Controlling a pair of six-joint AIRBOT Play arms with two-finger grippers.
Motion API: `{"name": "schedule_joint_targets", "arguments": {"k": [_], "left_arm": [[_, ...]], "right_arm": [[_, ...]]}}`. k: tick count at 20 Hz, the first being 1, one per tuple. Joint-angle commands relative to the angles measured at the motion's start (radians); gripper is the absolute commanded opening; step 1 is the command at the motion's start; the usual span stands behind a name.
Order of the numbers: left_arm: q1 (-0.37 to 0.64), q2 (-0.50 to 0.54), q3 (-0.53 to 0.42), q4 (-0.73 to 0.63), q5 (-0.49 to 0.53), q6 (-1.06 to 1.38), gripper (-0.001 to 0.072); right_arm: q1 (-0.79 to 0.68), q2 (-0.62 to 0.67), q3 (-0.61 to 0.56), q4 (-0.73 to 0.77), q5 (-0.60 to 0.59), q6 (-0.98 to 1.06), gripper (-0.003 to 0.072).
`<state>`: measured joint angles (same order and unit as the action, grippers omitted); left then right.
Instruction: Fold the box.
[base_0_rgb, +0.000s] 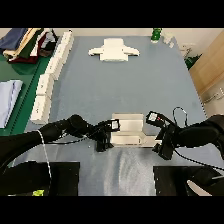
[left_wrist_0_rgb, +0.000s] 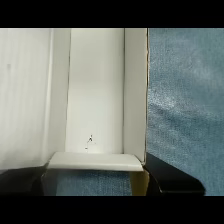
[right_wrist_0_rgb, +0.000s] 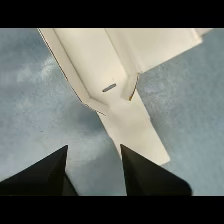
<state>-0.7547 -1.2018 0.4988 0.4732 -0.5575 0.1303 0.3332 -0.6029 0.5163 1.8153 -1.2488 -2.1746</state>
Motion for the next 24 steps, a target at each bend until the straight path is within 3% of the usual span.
{"name": "schedule_joint_targets", "arguments": {"k": [1, 7, 11, 12, 13, 15, 23, 24], "left_arm": [[0.000, 0.001, 0.000, -0.002, 0.000, 0.000, 0.0523], [0.000, 0.001, 0.000, -0.002, 0.000, 0.000, 0.0523], [0.000, 0.001, 0.000, -0.002, 0.000, 0.000, 0.0523], [0.000, 0.001, 0.000, -0.002, 0.000, 0.000, 0.0523], [0.000, 0.001, 0.000, -0.002, 0.000, 0.000, 0.0523], [0.000, 0.001, 0.000, -0.002, 0.000, 0.000, 0.0523], [0.000, 0.001, 0.000, -0.002, 0.000, 0.000, 0.0523], [0.000, 0.001, 0.000, -0.002, 0.000, 0.000, 0.0523]], "right_arm": [[0.068, -0.064, -0.011, -0.122, 0.129, -0.073, 0.0525], [0.157, -0.192, -0.011, -0.196, 0.314, -0.124, 0.0525], [0.163, -0.238, -0.011, -0.151, 0.350, -0.158, 0.0504], [0.174, -0.238, -0.013, -0.148, 0.350, -0.158, 0.0410], [0.184, -0.239, -0.013, -0.150, 0.351, -0.158, 0.0242], [0.187, -0.240, -0.013, -0.128, 0.366, -0.187, 0.0140], [0.188, -0.240, -0.013, -0.015, 0.408, -0.254, 0.0147], [0.188, -0.240, -0.013, -0.015, 0.408, -0.254, 0.0249]]}}
